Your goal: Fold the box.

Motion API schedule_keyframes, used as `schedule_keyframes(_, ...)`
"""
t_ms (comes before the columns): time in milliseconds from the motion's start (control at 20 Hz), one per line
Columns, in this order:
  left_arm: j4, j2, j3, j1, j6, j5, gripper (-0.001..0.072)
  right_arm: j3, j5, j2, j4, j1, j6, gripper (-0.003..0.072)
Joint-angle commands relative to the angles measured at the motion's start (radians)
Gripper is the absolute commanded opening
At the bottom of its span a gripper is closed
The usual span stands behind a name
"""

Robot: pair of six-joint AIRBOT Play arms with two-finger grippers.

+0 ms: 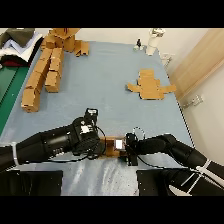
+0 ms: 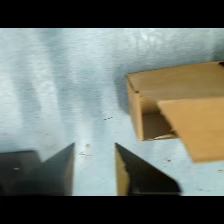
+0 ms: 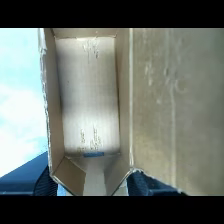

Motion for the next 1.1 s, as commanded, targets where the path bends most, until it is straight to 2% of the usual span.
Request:
schedule_keyframes(0,0.027,0.036,-0.001,-0.001,0.104,-0.142,0.0061,0.0,-0.001,0.001,0.0,0.001,0.0,0.0482)
schedule_keyframes(50,0.027,0.036,-0.005,0.0,0.14,-0.166,0.0013,0.0,-0.001,0.001,0.0,0.001,0.0,0.0483)
schedule_keyframes(100,0.026,0.039,-0.021,0.002,0.143,-0.168,0.0013,0.0,-0.001,0.001,0.0,0.001,0.0,0.0482)
schedule_keyframes(200,-0.029,0.073,-0.108,0.023,0.238,-0.108,0.0011,0.0,-0.001,0.001,0.0,0.001,0.0,0.0482)
schedule_keyframes(250,-0.109,0.105,-0.174,0.058,0.316,-0.058,0.0011,0.0,-0.001,0.001,0.0,0.001,0.0,0.0483)
schedule_keyframes(300,-0.236,0.148,-0.256,0.118,0.456,0.006,0.0011,0.0,-0.001,0.001,0.0,0.001,0.0,0.0483)
schedule_keyframes(400,-0.561,0.245,-0.396,0.296,0.925,0.126,0.0011,0.0,-0.001,0.001,0.0,0.001,0.0,0.0483)
schedule_keyframes(450,-0.714,0.288,-0.444,0.406,1.205,0.18,0.0012,0.0,-0.001,0.001,0.0,0.001,0.0,0.0482)
schedule_keyframes(500,-0.803,0.314,-0.471,0.5,1.444,0.221,0.0012,0.0,-0.001,0.001,0.0,0.001,0.0,0.0483)
schedule_keyframes(550,-0.83,0.323,-0.483,0.583,1.678,0.261,0.0013,0.0,-0.001,0.001,0.0,0.001,0.0,0.0482)
schedule_keyframes(650,-0.771,0.303,-0.484,0.666,2.002,0.314,0.0014,0.0,-0.001,0.001,0.0,0.001,0.0,0.0482)
schedule_keyframes(750,-0.71,0.257,-0.485,0.668,2.21,0.381,0.0014,0.0,-0.001,0.0,0.0,0.001,0.0,0.0482)
schedule_keyframes(850,-0.715,0.198,-0.485,0.635,2.362,0.431,0.0015,0.0,-0.001,0.001,0.0,0.001,0.0,0.0482)
schedule_keyframes(900,-0.714,0.165,-0.485,0.61,2.395,0.459,0.008,0.0,-0.002,0.0,0.0,0.001,0.0,0.0483)
schedule_keyframes(950,-0.72,0.134,-0.485,0.587,2.413,0.484,0.0476,0.0,-0.001,0.001,0.0,0.001,0.0,0.0483)
schedule_keyframes(1000,-0.743,0.108,-0.485,0.57,2.414,0.509,0.0698,0.0,-0.001,0.001,0.0,0.001,0.0,0.0483)
schedule_keyframes(1050,-0.779,0.093,-0.485,0.554,2.434,0.523,0.0702,0.0,-0.001,0.001,0.0,0.001,0.0,0.0483)
